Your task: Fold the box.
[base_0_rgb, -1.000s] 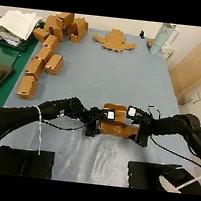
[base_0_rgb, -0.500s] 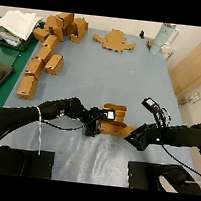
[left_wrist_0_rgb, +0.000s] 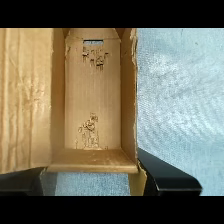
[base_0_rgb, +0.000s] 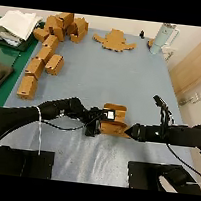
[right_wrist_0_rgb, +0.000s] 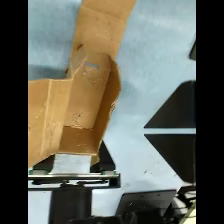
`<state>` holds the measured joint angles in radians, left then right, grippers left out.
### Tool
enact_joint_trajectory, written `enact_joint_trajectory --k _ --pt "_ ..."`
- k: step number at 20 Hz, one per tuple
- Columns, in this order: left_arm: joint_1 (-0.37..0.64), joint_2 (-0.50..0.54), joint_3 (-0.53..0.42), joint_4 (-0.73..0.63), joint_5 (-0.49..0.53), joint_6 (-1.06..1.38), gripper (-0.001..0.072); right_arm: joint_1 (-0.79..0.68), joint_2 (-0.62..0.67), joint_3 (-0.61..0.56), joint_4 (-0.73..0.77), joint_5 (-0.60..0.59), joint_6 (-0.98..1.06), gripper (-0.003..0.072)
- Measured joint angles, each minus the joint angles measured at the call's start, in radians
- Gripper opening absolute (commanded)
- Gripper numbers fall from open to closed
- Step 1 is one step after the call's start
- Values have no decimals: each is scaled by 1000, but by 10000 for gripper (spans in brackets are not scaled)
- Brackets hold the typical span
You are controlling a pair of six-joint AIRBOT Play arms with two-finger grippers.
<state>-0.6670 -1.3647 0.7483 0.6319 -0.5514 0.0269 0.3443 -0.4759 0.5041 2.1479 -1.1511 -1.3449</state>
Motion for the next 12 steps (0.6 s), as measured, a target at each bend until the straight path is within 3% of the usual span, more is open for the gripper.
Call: enact_joint_trajectory --k 5,12 --pt "0 0 0 0 0 0 512 0 -69 0 18 202 24 5" --pt "0 0 0 0 0 0 512 0 -394 69 51 336 -154 5"
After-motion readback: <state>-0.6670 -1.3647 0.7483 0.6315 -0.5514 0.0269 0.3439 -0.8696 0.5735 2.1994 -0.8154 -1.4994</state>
